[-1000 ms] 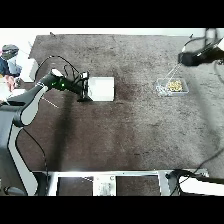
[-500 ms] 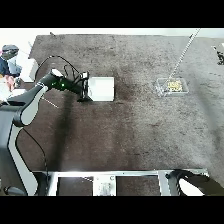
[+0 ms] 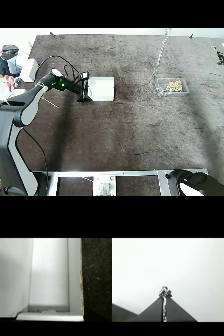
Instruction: Fold the box and place the chain.
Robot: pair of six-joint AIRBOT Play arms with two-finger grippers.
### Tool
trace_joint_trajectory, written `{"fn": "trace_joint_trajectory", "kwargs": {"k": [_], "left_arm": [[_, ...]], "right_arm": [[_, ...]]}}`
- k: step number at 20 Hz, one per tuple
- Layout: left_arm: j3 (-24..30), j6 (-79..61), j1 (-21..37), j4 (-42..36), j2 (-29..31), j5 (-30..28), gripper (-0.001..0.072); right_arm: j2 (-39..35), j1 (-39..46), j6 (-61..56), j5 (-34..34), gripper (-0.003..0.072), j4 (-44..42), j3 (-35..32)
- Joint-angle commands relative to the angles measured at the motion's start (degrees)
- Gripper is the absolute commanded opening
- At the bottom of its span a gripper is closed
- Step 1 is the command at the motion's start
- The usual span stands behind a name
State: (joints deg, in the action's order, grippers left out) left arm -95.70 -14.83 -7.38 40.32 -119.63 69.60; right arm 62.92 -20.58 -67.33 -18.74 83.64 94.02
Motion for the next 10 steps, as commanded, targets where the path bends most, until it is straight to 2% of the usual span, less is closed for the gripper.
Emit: {"fn": "trace_joint_trajectory", "kwargs": {"k": [1, 10], "left_arm": [[0.0, 0.0, 0.0, 0.0, 0.0, 0.0, 0.0344], [0.0, 0.0, 0.0, 0.0, 0.0, 0.0, 0.0344]], "right_arm": [[3.7, -5.7, -0.4, 0.9, 0.0010, -1.7, 0.0], [9.5, -10.7, -1.6, 5.2, 0.0010, -8.3, 0.0]]}}
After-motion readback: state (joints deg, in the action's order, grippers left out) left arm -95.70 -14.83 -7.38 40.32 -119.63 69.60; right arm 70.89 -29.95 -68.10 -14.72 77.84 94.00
